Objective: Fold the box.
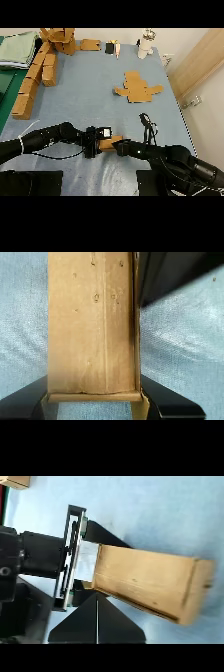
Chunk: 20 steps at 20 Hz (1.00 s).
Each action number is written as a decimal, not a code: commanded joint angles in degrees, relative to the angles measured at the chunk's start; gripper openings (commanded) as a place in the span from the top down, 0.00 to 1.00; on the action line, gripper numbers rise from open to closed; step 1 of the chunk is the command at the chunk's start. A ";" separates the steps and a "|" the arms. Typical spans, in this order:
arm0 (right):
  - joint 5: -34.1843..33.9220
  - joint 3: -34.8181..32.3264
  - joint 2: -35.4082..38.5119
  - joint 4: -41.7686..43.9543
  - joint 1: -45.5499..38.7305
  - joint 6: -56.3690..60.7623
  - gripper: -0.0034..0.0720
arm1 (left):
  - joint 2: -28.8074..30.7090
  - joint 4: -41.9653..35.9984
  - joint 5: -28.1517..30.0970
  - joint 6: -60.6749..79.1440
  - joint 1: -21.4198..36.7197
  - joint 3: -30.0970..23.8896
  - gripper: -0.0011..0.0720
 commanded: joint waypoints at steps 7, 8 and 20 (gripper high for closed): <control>-32.35 8.81 2.75 -19.74 -8.04 3.63 0.95 | 0.00 0.02 0.09 0.02 -0.02 -0.02 0.65; -32.35 8.81 2.75 -19.87 -8.15 4.98 0.95 | 0.00 0.02 0.02 0.02 -0.02 -0.02 0.65; -31.23 8.81 2.62 -19.91 -8.15 9.38 0.95 | 0.00 0.00 0.20 0.02 -0.02 -0.02 0.65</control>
